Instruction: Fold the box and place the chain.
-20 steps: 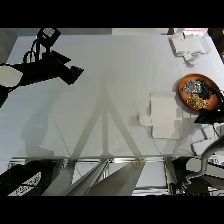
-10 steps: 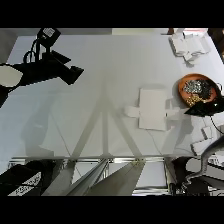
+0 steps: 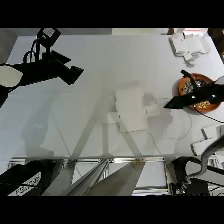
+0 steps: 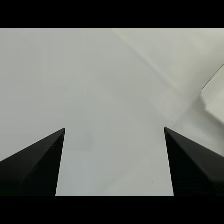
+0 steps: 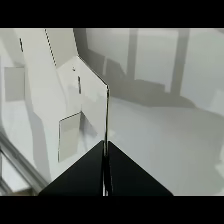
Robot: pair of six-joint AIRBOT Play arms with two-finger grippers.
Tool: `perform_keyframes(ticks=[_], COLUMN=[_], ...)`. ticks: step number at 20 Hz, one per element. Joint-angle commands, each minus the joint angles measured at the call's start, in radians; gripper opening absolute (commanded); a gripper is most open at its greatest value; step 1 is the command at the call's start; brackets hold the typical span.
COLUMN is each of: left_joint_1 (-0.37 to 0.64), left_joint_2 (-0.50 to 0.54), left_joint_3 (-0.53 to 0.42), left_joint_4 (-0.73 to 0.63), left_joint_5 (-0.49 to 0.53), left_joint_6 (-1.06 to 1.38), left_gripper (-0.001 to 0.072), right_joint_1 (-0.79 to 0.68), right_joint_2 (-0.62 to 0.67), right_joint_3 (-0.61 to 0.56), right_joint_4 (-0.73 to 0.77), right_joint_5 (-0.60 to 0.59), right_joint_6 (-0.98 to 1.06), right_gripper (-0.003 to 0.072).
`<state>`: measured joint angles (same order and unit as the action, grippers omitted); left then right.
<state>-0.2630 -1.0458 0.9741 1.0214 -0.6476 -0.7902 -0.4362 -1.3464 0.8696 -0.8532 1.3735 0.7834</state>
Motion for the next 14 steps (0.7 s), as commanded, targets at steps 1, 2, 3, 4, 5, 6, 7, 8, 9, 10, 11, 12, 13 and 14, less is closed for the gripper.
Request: perform_keyframes(ticks=[1, 2, 3, 4, 5, 6, 7, 8, 9, 10, 11, 12, 13, 14], left_joint_1=[0.0, 0.0, 0.0, 0.0, 0.0, 0.0, 0.0, 0.0, 0.0, 0.0, 0.0, 0.0, 0.0, 0.0], left_joint_2=[0.0, 0.0, 0.0, 0.0, 0.0, 0.0, 0.0, 0.0, 0.0, 0.0, 0.0, 0.0, 0.0, 0.0], left_joint_3=[0.0, 0.0, 0.0, 0.0, 0.0, 0.0, 0.0, 0.0, 0.0, 0.0, 0.0, 0.0, 0.0, 0.0], left_joint_4=[0.0, 0.0, 0.0, 0.0, 0.0, 0.0, 0.0, 0.0, 0.0, 0.0, 0.0, 0.0, 0.0, 0.0], left_joint_5=[0.0, 0.0, 0.0, 0.0, 0.0, 0.0, 0.0, 0.0, 0.0, 0.0, 0.0, 0.0, 0.0, 0.0], left_joint_6=[0.0, 0.0, 0.0, 0.0, 0.0, 0.0, 0.0, 0.0, 0.0, 0.0, 0.0, 0.0, 0.0, 0.0], left_gripper=[0.0697, 0.0697, 0.0697, 0.0697, 0.0697, 0.0697, 0.0697, 0.0697, 0.0697, 0.0697, 0.0697, 0.0697, 0.0697, 0.0697], right_joint_1=[0.153, 0.195, 0.234, 0.28, 0.325, 0.374, 0.418, 0.463, 0.5, 0.533, 0.555, 0.569, 0.58, 0.584], right_joint_2=[0.002, 0.002, 0.002, 0.009, 0.024, 0.05, 0.084, 0.127, 0.168, 0.207, 0.233, 0.247, 0.256, 0.261], right_joint_3=[0.0, -0.001, -0.002, -0.004, -0.009, -0.013, -0.013, -0.013, -0.013, -0.013, -0.014, -0.018, -0.034, -0.067], right_joint_4=[0.148, 0.173, 0.186, 0.188, 0.188, 0.187, 0.187, 0.184, 0.169, 0.142, 0.103, 0.055, -0.004, -0.063], right_joint_5=[-0.163, -0.199, -0.233, -0.288, -0.363, -0.463, -0.565, -0.674, -0.755, -0.805, -0.812, -0.804, -0.805, -0.817], right_joint_6=[-0.027, -0.034, -0.034, -0.025, 0.005, 0.036, 0.07, 0.097, 0.112, 0.114, 0.128, 0.161, 0.213, 0.285], right_gripper=[0.0007, 0.0006, 0.0006, 0.0005, 0.0005, 0.0005, 0.0005, 0.0005, 0.0005, 0.0005, 0.0005, 0.0005, 0.0005, 0.0005])
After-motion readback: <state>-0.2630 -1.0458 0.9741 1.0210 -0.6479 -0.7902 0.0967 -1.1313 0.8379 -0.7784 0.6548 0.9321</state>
